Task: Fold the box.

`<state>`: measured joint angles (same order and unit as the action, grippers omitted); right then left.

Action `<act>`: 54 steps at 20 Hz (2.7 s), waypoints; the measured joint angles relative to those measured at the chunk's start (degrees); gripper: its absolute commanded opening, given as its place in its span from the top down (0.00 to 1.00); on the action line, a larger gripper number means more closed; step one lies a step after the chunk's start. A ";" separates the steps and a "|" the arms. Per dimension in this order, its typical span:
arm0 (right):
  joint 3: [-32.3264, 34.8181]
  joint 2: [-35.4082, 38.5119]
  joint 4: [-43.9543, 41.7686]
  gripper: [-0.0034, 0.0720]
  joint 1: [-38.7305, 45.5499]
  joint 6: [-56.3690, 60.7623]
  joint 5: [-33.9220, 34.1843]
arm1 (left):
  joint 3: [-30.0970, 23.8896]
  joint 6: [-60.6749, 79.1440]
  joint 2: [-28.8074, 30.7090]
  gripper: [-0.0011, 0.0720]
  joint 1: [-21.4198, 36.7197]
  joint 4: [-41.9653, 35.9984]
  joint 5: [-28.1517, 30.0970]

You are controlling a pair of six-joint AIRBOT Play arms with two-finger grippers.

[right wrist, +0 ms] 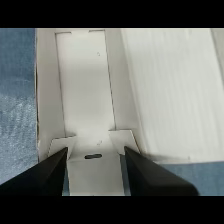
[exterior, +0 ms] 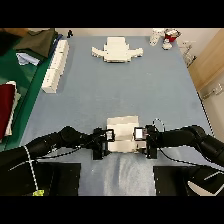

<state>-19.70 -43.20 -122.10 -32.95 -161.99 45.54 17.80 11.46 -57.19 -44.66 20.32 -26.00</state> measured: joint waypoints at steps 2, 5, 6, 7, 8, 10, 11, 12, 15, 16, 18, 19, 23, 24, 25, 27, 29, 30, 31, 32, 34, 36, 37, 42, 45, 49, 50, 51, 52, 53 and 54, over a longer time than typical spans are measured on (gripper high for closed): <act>0.00 0.00 -0.07 0.16 0.00 -0.04 -0.07 | 0.00 0.02 0.00 0.39 0.00 0.00 0.00; 0.00 0.00 -0.17 0.16 0.02 -0.09 -0.09 | 0.00 0.04 0.00 0.39 0.00 0.00 0.00; 0.00 0.00 -0.20 0.16 0.02 -0.09 -0.09 | 0.00 0.04 0.00 0.39 0.00 0.02 0.00; 0.00 0.00 -0.24 0.16 0.02 -0.09 -0.09 | 0.00 0.07 0.00 0.39 0.00 0.02 0.00; 0.00 0.00 -0.24 0.16 0.02 -0.09 -0.09 | 0.00 0.07 0.00 0.39 0.00 0.02 0.00; 0.00 0.00 -0.26 0.16 0.00 -0.09 -0.04 | 0.00 0.07 0.00 0.39 0.00 0.02 -0.02; 0.00 0.00 -0.26 0.16 0.02 -0.11 0.00 | 0.00 0.09 0.00 0.39 0.00 0.02 -0.02; 0.00 0.00 -0.26 0.16 0.02 -0.11 0.04 | 0.00 0.09 0.00 0.39 0.00 0.02 -0.02; 0.00 0.02 -0.15 0.40 0.02 0.00 0.46 | 0.00 0.13 0.00 0.39 0.00 0.04 -0.02; -0.04 0.11 0.44 0.55 0.02 1.27 0.87 | 0.00 0.17 0.00 0.39 0.00 0.07 -0.02; -0.70 0.55 3.89 0.88 -0.04 7.56 2.38 | 0.00 0.28 0.00 0.39 0.00 0.07 -0.04; -1.36 0.92 6.73 0.95 -0.04 12.31 3.52 | 0.00 0.26 0.00 0.39 0.00 0.07 -0.09; -6.86 2.95 25.09 0.95 0.35 39.82 13.79 | 0.00 0.11 0.00 0.39 0.00 0.04 -0.13; -8.48 3.32 30.32 0.95 0.87 47.23 16.68 | 0.00 0.11 0.00 0.39 0.00 0.04 -0.13; -10.01 3.56 36.30 0.95 1.88 55.30 20.02 | 0.00 0.11 0.00 0.39 0.00 0.04 -0.11; -12.02 3.54 45.05 0.95 5.88 68.39 25.07 | 0.00 0.11 0.00 0.39 0.00 0.04 -0.11; -12.68 2.43 45.99 0.95 12.46 75.95 27.89 | 0.00 0.11 0.00 0.39 0.00 0.04 -0.11; -12.59 1.49 44.33 0.95 16.26 77.29 28.26 | 0.00 0.11 0.00 0.39 0.00 0.04 -0.11; -12.13 0.13 41.00 0.95 20.65 77.57 28.46 | 0.02 0.11 0.00 0.39 0.00 0.04 -0.09; -11.58 -1.38 37.13 0.95 24.59 76.78 28.41 | 0.00 0.09 0.00 0.39 0.00 0.04 -0.09; -10.19 -5.40 27.47 0.95 32.39 72.85 27.98 | 0.00 0.11 0.00 0.39 0.00 0.04 -0.09; -9.16 -9.22 18.27 0.95 37.03 68.94 27.30 | 0.00 0.09 0.00 0.39 0.00 0.04 -0.09; -8.79 -11.17 14.34 0.95 38.58 67.19 26.73 | 0.00 0.09 -0.02 0.39 0.00 0.04 -0.09; -7.96 -16.57 3.32 0.95 39.80 62.60 26.69 | 0.00 0.09 0.00 0.39 0.00 0.02 -0.07; -6.91 -17.38 -0.17 0.95 38.40 61.35 26.75 | 0.00 0.11 0.00 0.39 0.00 0.04 -0.07; -4.79 -17.14 -4.17 0.95 35.56 60.02 25.35 | 0.00 0.07 -0.02 0.39 0.00 0.02 -0.04; -4.42 -16.83 -5.07 0.95 34.67 59.89 24.98 | 0.00 0.07 0.00 0.39 0.00 0.02 -0.04; -4.17 -16.44 -5.84 0.95 33.88 59.80 24.52 | 0.00 0.07 0.00 0.39 0.00 0.02 -0.04; -4.00 -15.87 -6.45 0.95 33.00 59.67 24.06 | 0.00 0.07 0.00 0.39 0.00 0.02 -0.04; -3.87 -15.19 -6.99 0.95 32.24 59.65 24.04 | 0.00 0.07 0.00 0.39 0.00 0.02 -0.04; -3.80 -14.27 -7.63 0.95 31.54 59.60 23.91 | 0.00 0.07 0.00 0.39 0.00 0.02 -0.04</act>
<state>-23.51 -57.47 -129.73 -1.41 -102.39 69.45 17.80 11.53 -57.19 -44.66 20.34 -26.04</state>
